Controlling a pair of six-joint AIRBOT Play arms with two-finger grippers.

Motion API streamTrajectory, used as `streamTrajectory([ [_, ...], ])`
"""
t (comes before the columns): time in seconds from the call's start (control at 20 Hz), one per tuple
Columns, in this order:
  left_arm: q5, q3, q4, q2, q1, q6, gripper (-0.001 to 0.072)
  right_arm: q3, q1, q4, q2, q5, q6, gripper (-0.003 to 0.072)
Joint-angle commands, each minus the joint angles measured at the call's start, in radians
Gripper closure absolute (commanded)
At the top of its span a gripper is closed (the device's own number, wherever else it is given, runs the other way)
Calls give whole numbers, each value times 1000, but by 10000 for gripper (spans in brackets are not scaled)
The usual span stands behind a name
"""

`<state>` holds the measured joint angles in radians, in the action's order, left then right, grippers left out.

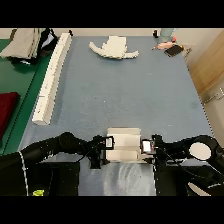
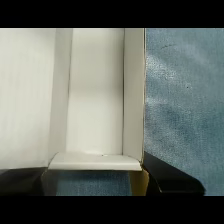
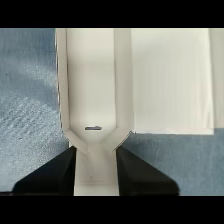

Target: Fold the box.

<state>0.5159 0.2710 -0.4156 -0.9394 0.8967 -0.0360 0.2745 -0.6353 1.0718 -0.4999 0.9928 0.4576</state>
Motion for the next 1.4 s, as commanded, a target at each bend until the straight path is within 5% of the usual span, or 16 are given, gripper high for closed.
streamTrajectory([
  [0.0,0,0,0,0,0,0,303,-8,-1,-40,0,-27,-31,426],
  [0.1,0,0,0,0,0,0,303,-8,-3,-56,0,-32,-29,491],
  [0.7,0,0,0,0,0,0,303,-8,-3,-182,-98,-118,-108,489],
  [0.75,0,0,0,0,0,0,303,-8,-3,-187,-110,-124,-119,455],
  [0.9,0,0,0,0,0,0,303,-8,-3,-210,-145,-146,-148,107],
  [1.05,0,0,0,0,0,0,303,-8,-3,-217,-175,-148,-156,24],
  [1.35,0,0,0,0,0,0,303,-8,-3,-216,-178,-136,-154,29],
])
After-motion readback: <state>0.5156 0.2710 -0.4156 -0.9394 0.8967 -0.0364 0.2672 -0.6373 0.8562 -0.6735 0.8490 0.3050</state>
